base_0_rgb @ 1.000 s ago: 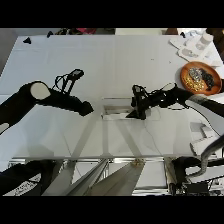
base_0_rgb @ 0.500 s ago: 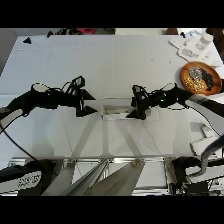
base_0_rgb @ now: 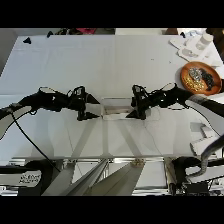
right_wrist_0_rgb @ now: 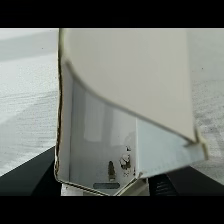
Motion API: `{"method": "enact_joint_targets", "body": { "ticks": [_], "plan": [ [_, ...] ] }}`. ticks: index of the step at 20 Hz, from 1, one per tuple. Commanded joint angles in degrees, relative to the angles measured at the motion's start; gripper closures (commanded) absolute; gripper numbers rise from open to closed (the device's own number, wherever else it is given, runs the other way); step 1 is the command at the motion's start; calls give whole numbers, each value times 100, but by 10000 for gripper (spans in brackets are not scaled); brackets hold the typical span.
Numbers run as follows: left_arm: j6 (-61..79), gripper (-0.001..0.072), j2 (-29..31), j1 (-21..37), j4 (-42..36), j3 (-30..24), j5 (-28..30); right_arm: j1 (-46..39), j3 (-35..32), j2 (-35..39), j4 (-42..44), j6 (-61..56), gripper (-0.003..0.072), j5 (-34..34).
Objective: Fold the box and place the chain.
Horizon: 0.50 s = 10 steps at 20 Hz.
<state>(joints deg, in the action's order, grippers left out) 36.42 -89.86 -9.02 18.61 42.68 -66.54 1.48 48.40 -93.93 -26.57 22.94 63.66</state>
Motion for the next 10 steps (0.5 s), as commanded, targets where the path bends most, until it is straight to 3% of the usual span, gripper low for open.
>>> {"method": "enact_joint_targets", "body": {
  "ticks": [1,10],
  "plan": [
    [125,-4,-44,-59,-15,11,-129,0,4,0,0,0,254,2],
    [-68,-4,-35,-363,-114,13,339,0,4,0,0,0,254,2]
  ]
}}
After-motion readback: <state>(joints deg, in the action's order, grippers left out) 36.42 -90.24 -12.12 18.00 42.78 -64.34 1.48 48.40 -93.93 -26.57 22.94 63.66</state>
